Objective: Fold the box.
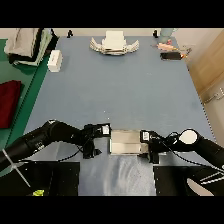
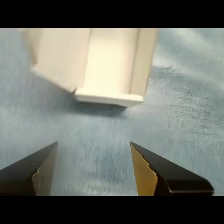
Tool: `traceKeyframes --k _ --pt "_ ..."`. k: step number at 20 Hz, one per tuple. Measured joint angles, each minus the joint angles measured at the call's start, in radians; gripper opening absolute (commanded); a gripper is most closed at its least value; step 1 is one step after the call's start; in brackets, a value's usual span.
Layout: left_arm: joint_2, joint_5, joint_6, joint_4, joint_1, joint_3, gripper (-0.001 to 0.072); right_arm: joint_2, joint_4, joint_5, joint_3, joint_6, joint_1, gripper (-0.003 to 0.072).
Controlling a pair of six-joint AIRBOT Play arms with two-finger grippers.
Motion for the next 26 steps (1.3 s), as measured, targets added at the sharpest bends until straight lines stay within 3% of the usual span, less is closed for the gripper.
traceKeyframes --k 7,24,25,26 --pt "-0.164 0.11 0.451 -0.336 0.021 -0.031 0.0714 0.0 0.0 0.0 0.0 0.0 0.0 0.0524" --pt "-0.259 0.187 0.547 -0.477 -0.062 -0.033 0.0707 0.0 0.0 0.0 0.0 0.0 0.0 0.0524" --pt "-0.261 0.19 0.546 -0.483 -0.066 -0.033 0.0605 0.0 0.0 0.0 0.0 0.0 0.0 0.0524" --pt "-0.263 0.2 0.543 -0.484 -0.069 -0.033 0.0594 0.0 0.0 0.0 0.0 -0.002 0.0 0.0524"
